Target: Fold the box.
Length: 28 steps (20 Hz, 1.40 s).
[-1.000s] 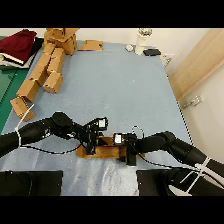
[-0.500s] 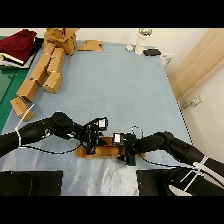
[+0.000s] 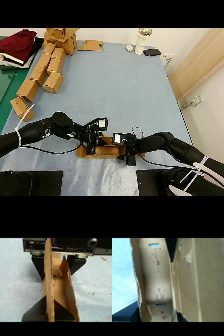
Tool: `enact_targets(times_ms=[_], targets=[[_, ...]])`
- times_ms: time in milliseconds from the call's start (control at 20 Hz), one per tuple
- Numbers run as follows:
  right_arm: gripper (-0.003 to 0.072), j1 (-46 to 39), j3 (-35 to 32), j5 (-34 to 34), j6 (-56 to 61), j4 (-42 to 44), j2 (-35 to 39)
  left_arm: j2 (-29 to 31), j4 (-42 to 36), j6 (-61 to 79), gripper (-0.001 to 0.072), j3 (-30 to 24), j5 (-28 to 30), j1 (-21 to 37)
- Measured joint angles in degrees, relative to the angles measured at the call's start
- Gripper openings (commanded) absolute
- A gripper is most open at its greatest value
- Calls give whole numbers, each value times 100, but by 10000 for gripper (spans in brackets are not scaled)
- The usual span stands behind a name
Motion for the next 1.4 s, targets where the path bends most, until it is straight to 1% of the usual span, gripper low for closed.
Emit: enact_targets(times_ms=[750,1000,1400], targets=[[505,0,0,-13,-31,-39,0,0,-4,0,12,0,11,0],[505,0,0,-15,-26,-39,0,2,-114,11,12,0,170,0],[505,0,0,-15,-28,-39,0,0,-160,-170,14,0,81,0]])
